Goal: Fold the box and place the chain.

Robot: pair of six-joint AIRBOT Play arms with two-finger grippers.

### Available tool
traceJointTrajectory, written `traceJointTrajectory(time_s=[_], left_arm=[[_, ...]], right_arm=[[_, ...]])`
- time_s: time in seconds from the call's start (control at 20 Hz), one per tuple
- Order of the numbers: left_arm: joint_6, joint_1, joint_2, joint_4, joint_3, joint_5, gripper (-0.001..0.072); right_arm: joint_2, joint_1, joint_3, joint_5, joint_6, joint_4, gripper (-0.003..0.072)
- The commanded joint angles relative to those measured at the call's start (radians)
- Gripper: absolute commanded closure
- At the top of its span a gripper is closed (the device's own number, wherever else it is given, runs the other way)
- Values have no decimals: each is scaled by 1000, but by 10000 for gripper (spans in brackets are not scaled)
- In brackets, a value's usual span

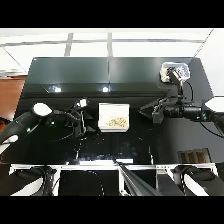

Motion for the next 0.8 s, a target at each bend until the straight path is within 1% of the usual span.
traceJointTrajectory(time_s=[0.0,0.1,0.2,0.4,0.75], left_arm=[[175,-13,-109,67,86,3,1],[176,-13,-163,110,134,-15,0],[198,-19,-192,98,155,-30,1],[211,-37,-212,67,157,-25,0],[212,-84,-233,49,159,-14,0]], right_arm=[[1,-1,-1,-12,2,1,379],[1,0,0,-12,2,1,379],[1,0,0,-13,1,0,379],[1,0,0,-21,1,0,379],[1,0,0,-79,1,0,379]])
